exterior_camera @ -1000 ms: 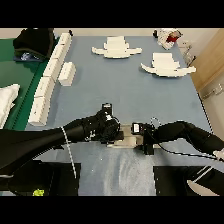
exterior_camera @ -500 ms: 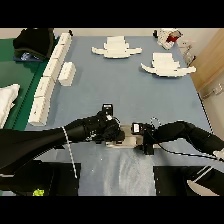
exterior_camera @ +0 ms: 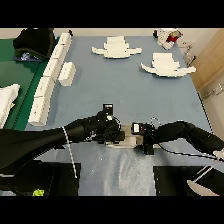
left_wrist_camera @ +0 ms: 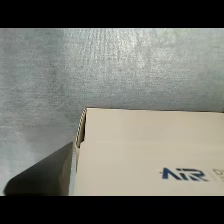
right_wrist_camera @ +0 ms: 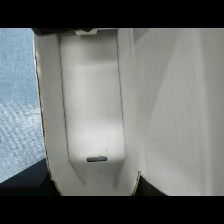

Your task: Fold the box.

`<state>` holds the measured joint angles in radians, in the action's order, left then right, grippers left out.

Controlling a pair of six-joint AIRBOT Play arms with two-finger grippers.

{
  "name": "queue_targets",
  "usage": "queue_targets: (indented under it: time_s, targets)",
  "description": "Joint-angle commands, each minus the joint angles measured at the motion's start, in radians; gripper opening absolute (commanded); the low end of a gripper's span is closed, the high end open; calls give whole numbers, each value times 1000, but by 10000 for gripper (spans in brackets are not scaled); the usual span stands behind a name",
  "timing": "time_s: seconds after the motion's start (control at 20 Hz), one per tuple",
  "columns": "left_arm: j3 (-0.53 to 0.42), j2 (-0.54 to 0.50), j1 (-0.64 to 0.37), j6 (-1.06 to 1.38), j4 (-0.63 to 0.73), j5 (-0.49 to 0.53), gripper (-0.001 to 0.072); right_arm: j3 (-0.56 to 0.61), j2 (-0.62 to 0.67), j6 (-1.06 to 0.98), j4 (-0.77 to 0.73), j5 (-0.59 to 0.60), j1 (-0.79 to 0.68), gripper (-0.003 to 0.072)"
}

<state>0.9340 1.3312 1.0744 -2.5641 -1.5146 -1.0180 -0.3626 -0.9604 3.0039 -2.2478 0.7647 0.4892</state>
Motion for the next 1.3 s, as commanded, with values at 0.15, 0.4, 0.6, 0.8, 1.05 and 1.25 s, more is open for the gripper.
queue_targets:
  time_s: [0.15, 0.4, 0.6, 0.8, 1.05, 1.25]
  targets:
    - [2, -1, 5, 10, -9, -4, 332, 0, 0, 0, 0, 0, 0, 536]
    - [10, 0, 16, 10, -21, -37, 330, 0, 0, 0, 0, 0, 0, 536]
    - [14, 4, 18, 12, -46, -64, 90, 0, 0, 0, 0, 0, 0, 536]
    - [13, 4, 23, 8, -53, -66, 14, 0, 0, 0, 0, 0, 0, 536]
    - [13, 4, 23, 6, -44, -66, 53, 0, 0, 0, 0, 0, 0, 536]
    - [14, 4, 23, 5, -42, -66, 313, 0, 0, 0, 0, 0, 1, 537]
